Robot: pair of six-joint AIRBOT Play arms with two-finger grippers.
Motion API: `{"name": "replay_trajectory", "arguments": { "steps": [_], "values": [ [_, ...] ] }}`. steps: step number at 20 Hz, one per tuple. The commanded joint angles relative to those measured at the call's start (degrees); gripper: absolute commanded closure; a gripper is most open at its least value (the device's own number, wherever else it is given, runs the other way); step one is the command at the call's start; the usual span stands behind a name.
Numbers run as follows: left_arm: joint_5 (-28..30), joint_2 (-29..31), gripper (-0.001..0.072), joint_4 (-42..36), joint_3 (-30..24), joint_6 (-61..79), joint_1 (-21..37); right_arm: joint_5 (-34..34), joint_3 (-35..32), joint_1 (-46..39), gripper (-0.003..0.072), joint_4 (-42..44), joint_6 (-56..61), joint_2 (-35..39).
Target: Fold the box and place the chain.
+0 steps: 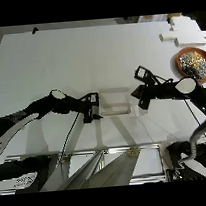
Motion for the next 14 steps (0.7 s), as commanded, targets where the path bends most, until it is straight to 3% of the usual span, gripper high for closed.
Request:
{"name": "replay_trajectory", "arguments": {
  "steps": [1, 2, 5, 10, 14],
  "values": [
    [0.04, 0.04, 0.0454, -0.07, -0.02, 0.00, 0.02, 10.49, 0.46, 0.00, 0.0666, -14.29, -13.94, 0.68],
    [0.02, 0.04, 0.0454, -0.07, -0.02, 0.00, 0.02, 10.60, 0.09, 0.04, 0.0664, -12.76, -15.58, 0.09],
    [0.04, 0.04, 0.0454, -0.07, -0.02, 0.00, 0.02, 8.26, -2.21, 0.04, 0.0552, -5.03, -20.85, -1.64],
    [0.02, 0.04, 0.0454, -0.07, -0.02, 0.00, 0.02, 6.34, -3.26, 0.04, 0.0574, 4.79, -28.04, -4.94],
    [0.04, 0.04, 0.0454, -0.07, -0.02, 0.00, 0.02, 5.90, -3.26, 0.04, 0.0577, 7.67, -30.36, -6.71]
  ]
}}
